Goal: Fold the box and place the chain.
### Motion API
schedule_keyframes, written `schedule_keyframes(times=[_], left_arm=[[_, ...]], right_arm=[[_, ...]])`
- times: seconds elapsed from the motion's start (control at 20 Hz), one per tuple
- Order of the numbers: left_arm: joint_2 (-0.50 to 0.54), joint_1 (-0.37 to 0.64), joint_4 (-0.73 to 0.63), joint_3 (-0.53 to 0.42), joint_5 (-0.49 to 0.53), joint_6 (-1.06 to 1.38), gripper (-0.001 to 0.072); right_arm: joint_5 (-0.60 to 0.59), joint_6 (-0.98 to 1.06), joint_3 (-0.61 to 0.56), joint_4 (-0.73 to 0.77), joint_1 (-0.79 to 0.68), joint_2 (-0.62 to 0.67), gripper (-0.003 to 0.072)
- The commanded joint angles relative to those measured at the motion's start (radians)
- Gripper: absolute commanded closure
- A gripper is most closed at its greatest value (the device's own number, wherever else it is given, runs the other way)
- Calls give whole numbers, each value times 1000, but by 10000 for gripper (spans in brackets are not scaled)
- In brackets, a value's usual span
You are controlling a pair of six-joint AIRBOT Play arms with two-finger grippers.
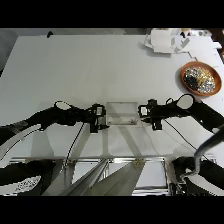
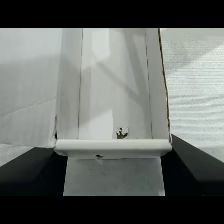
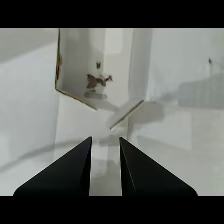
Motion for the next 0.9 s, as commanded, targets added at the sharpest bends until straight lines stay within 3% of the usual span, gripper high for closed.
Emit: schedule_keyframes(times=[0.0,0.65,0.85], left_arm=[[0,0,0,1,0,0,657],[0,0,0,1,0,0,657],[0,0,0,1,0,0,657]], right_arm=[[-7,-61,-8,93,0,-36,522],[-37,-64,-22,252,48,-65,566],[-43,-111,-39,283,60,-68,479]])
